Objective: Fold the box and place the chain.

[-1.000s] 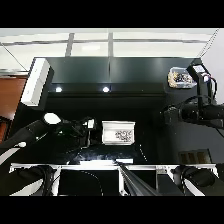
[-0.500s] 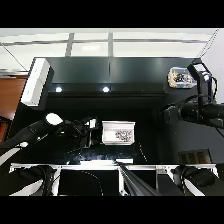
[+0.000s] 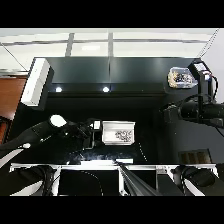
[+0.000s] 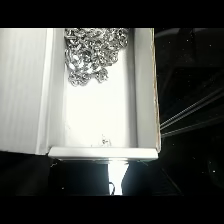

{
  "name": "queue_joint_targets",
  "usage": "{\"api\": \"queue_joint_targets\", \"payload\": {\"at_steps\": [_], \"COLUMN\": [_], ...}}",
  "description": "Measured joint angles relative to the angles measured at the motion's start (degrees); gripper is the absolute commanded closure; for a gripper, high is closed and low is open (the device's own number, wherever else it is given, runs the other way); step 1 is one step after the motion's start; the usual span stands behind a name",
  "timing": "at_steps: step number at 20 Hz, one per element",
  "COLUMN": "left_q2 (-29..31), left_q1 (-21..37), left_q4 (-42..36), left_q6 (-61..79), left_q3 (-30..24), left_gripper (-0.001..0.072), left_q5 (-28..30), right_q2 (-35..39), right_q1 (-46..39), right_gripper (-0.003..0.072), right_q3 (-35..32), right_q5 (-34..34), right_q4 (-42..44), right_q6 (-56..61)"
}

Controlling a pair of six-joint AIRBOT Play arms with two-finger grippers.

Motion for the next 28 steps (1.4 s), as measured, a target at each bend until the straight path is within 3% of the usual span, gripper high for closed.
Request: {"api": "queue_joint_targets", "payload": {"at_steps": [1,2,3,7,11,14,16,21,28], "left_q2": [0.0,-0.02,-0.02,-0.02,-0.02,-0.02,-0.02,-0.02,-0.02], "left_q1": [-0.15,-0.26,-0.35,-0.5,-0.52,-0.52,-0.52,-0.52,-0.52], "left_q4": [0.04,0.07,0.09,0.22,0.24,0.28,0.33,0.44,0.46], "left_q6": [-0.09,-0.11,-0.13,-0.33,-0.35,-0.37,-0.37,-0.37,-0.37], "left_q3": [0.02,0.02,0.02,0.02,0.04,0.02,0.04,0.04,0.04], "left_gripper": [0.0241,0.0246,0.0246,0.0246,0.0246,0.0246,0.0246,0.0246,0.0246], "left_q5": [0.02,0.17,0.24,0.5,0.61,0.63,0.63,0.61,0.59], "right_q2": [0.0,-0.07,-0.13,-1.75,-8.15,-15.21,-18.95,-21.49,-19.56], "right_q1": [0.0,0.0,0.04,2.08,4.92,5.84,6.1,6.34,8.26], "right_gripper": [0.0208,0.0045,0.0008,0.0008,0.0016,0.0055,0.0054,0.0051,0.0051], "right_q3": [0.0,-0.02,-0.11,-2.67,-4.85,-5.35,-5.51,-3.78,-2.82], "right_q5": [0.0,0.0,0.07,-1.46,-10.71,-17.84,-19.02,-16.35,-8.57], "right_q4": [0.0,0.0,0.0,0.37,2.16,9.35,16.52,24.98,24.0], "right_q6": [0.0,-0.04,-0.15,-2.14,-3.93,-9.9,-21.35,-45.62,-51.52]}}
